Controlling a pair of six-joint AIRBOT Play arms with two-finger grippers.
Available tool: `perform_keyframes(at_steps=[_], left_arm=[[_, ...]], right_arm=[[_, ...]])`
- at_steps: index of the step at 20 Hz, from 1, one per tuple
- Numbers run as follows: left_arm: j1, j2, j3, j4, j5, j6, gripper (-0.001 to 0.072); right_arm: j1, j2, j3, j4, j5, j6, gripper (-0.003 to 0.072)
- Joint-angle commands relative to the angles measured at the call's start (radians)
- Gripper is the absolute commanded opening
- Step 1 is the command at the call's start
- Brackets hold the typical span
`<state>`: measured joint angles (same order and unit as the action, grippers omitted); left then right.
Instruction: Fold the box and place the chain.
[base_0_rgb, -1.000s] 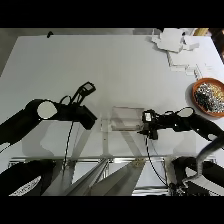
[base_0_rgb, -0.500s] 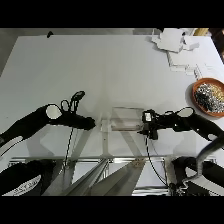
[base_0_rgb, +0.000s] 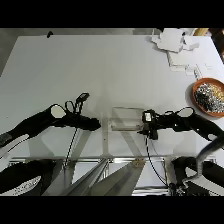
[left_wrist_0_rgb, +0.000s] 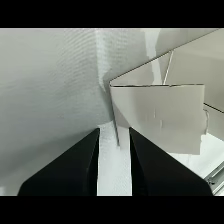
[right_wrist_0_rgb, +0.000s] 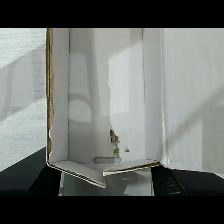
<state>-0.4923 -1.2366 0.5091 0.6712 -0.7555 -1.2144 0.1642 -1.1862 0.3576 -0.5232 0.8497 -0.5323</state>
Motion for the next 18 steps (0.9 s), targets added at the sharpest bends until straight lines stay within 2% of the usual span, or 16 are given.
perform_keyframes(at_steps=[1, 8, 18], left_arm=[[-0.003, -0.006, 0.0, -0.013, 0.002, 0.006, 0.0189], [-0.045, -0.006, 0.001, -0.066, 0.004, 0.029, 0.0194], [-0.019, 0.063, 0.001, -0.075, -0.032, 0.029, 0.0209]], right_arm=[[0.0, 0.001, 0.001, 0.0, 0.0, 0.0, 0.0398], [0.0, 0.001, 0.001, 0.0, 0.0, 0.0, 0.0399], [0.0, 0.001, 0.001, 0.0, 0.0, 0.0, 0.0398]])
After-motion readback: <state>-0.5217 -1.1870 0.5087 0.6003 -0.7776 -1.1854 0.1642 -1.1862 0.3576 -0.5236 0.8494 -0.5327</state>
